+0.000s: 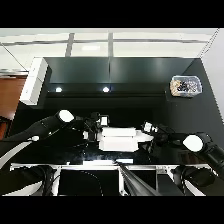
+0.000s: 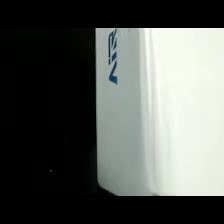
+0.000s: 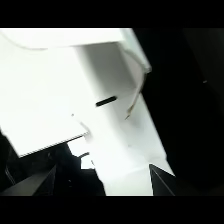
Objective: Fold the box and place the chain.
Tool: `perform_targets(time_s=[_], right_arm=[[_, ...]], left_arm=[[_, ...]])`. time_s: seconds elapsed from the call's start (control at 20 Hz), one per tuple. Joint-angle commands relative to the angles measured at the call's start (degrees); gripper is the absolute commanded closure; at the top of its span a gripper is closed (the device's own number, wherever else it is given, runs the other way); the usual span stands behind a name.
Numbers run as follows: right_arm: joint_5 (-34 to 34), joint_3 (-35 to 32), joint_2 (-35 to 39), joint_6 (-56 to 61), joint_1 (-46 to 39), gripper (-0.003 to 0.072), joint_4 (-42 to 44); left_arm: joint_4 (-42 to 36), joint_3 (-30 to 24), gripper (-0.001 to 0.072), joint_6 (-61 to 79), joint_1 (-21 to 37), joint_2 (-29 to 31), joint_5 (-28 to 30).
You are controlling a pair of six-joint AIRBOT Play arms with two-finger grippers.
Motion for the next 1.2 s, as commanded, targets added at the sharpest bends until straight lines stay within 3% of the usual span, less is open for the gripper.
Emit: perform_targets(time_s=[0.0,0.15,0.4,0.65,1.15], right_arm=[[3.8,-0.5,-0.3,-2.3,0.3,0.0017,0.9],[1.4,-1.4,-1.1,-6.7,1.9,0.0018,6.1],[-5.8,-0.9,-7.6,-8.2,9.8,0.0018,4.3],[-15.5,-0.9,-8.0,-8.5,14.3,0.0018,8.1],[-7.8,6.7,-8.1,-8.4,7.6,0.0018,5.6]], left_arm=[[0.2,0.0,0.068,0.0,-0.2,0.0,0.2],[0.2,0.0,0.068,0.0,-0.2,0.0,0.3],[0.2,0.0,0.068,0.0,-0.2,0.0,0.2],[0.2,0.0,0.068,0.0,-0.2,0.0,0.3],[0.2,0.0,0.068,0.0,-0.2,0.0,0.3]])
